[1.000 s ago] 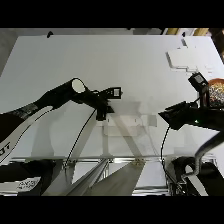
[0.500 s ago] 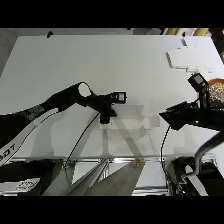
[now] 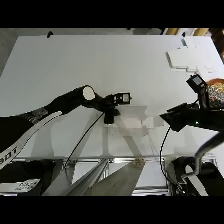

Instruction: Fold the box and place the chain.

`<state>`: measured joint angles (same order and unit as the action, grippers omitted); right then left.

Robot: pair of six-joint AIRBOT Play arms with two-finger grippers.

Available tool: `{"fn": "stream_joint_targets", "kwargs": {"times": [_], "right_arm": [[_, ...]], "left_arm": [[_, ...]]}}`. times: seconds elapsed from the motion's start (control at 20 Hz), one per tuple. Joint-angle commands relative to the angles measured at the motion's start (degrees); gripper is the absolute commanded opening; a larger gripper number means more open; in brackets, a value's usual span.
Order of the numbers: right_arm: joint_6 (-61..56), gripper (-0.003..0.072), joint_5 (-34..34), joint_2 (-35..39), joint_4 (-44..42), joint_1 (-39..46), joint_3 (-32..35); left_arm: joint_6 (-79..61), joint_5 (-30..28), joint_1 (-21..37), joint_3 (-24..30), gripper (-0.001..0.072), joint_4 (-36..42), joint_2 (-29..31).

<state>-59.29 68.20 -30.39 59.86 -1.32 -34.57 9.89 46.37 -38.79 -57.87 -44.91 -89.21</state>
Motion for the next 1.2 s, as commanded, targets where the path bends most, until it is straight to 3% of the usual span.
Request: {"fn": "stream_joint_targets", "kwargs": {"times": [0.0,0.65,1.15], "right_arm": [[0.02,0.0397,0.37,0.02,0.35,-0.04,-0.04],[0.52,0.0397,0.44,0.02,0.35,-0.04,-0.04],[5.35,0.0399,4.11,0.02,0.26,-0.04,-0.04]], "left_arm": [[0.00,-0.72,-0.11,0.00,0.0000,0.28,0.00],[0.02,-0.52,-0.04,0.00,0.0011,-1.42,0.00],[0.02,-0.50,-0.13,0.00,0.0010,-1.38,0.00]]}}
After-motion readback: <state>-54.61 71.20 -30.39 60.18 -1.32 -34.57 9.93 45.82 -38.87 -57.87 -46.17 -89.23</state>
